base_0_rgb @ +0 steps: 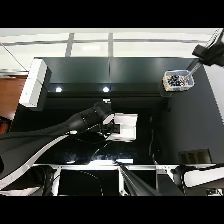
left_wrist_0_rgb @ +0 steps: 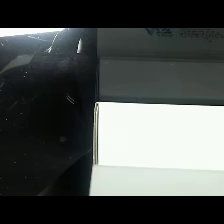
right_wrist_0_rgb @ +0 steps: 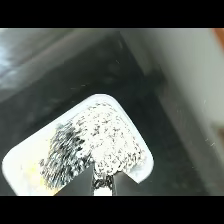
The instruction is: Fold the box and place the chain.
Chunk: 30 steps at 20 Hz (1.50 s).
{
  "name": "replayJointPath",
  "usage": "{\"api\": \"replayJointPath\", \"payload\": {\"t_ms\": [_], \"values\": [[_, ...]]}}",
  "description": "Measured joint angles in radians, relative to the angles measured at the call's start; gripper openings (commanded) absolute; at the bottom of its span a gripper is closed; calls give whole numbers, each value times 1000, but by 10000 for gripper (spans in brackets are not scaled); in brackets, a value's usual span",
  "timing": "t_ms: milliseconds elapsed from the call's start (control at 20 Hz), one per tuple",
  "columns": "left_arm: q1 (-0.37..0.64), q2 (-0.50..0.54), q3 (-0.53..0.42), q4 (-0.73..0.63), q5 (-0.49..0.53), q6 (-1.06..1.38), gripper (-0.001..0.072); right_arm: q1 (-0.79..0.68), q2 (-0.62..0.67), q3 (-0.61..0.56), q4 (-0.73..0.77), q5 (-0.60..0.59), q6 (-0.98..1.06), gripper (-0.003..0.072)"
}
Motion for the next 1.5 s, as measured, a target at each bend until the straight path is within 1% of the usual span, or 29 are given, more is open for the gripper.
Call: {"api": "replayJointPath", "payload": {"t_ms": [150,350,500,750,1000,1250,1350,1500], "values": [[0,0,0,0,1,0,33,5,119,0,87,16,-144,12],[0,0,0,0,3,0,33,-10,255,0,210,-39,-256,12],[0,0,0,0,5,0,33,-33,316,11,262,-76,-296,12],[0,0,0,0,6,0,33,-55,350,96,366,-102,-346,12],[0,0,0,0,6,0,33,-61,361,198,412,-158,-381,12],[0,0,0,0,6,0,33,-63,379,224,513,-160,-442,12],[0,0,0,0,5,0,33,-72,392,228,577,-148,-483,13],[0,0,0,0,5,0,33,-83,422,220,666,-91,-531,13]]}}
